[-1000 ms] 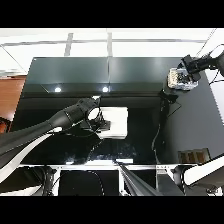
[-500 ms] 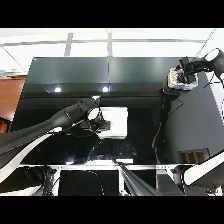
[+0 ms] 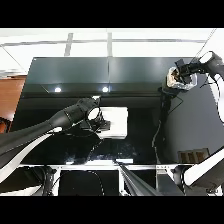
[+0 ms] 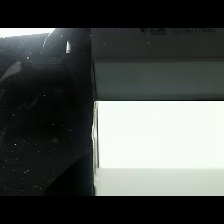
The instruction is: Fold the box and place the chain.
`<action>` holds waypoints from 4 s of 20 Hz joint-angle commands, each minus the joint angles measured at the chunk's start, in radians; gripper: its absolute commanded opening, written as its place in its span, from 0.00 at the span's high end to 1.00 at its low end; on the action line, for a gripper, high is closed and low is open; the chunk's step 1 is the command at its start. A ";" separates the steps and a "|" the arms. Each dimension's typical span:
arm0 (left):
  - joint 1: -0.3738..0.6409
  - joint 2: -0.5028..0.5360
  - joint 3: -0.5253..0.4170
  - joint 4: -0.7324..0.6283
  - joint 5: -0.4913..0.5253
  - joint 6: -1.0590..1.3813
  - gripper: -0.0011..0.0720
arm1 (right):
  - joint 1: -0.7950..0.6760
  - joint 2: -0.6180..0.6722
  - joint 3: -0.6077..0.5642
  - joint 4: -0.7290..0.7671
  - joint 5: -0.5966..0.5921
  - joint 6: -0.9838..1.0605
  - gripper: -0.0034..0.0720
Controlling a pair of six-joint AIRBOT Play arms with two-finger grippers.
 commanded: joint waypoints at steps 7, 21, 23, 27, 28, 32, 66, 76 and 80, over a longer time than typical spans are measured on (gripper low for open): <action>0.000 0.000 0.001 -0.011 0.000 0.000 0.95 | -0.016 0.277 0.002 -0.077 0.109 -0.447 0.93; 0.000 0.000 0.001 -0.033 0.000 0.000 0.95 | 0.148 0.975 0.001 -0.014 0.698 -0.658 0.93; 0.000 0.000 0.001 -0.045 0.000 0.001 0.95 | 0.206 1.000 0.001 -0.005 0.765 -0.656 0.93; 0.000 0.000 0.001 -0.045 0.002 0.001 0.95 | 0.377 1.011 -0.050 0.085 0.777 -0.651 0.93; 0.000 0.000 0.001 -0.045 0.003 0.001 0.95 | 0.420 1.011 -0.086 0.090 0.760 -0.644 0.93; 0.000 0.000 0.001 -0.045 0.003 0.000 0.95 | 0.581 1.011 -0.282 0.115 0.583 -0.614 0.93; 0.000 0.000 0.001 -0.045 0.008 0.001 0.95 | 0.743 0.891 -0.711 0.439 -0.051 -0.631 0.93; 0.000 0.000 0.001 -0.045 0.008 0.001 0.95 | 0.767 0.888 -0.878 0.274 -0.042 -0.546 0.93; 0.000 0.000 0.001 -0.045 0.008 0.001 0.95 | 0.826 0.883 -0.933 0.273 -0.143 -0.532 0.93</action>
